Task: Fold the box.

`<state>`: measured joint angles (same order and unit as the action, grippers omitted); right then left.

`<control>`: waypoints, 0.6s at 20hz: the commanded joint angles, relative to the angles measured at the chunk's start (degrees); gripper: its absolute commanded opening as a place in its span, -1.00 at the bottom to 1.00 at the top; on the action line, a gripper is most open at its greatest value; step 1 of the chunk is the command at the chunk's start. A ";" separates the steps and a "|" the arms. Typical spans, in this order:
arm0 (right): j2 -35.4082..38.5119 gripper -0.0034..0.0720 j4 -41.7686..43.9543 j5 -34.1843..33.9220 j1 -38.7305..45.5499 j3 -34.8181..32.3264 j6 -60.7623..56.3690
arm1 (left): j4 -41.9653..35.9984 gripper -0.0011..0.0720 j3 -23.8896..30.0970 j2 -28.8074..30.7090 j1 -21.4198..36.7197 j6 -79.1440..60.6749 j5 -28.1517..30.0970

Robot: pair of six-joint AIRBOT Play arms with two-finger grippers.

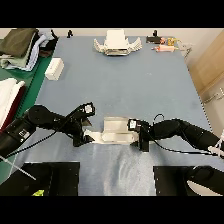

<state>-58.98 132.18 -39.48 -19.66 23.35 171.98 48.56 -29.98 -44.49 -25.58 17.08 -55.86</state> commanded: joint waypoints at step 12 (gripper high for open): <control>0.02 0.33 0.02 0.02 0.02 0.02 -0.02 | -9.70 0.93 1.60 -14.14 -6.54 -18.29 9.22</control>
<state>-58.98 132.20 -39.48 -19.66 23.35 171.96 42.59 -28.58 -55.99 -30.41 3.99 -48.49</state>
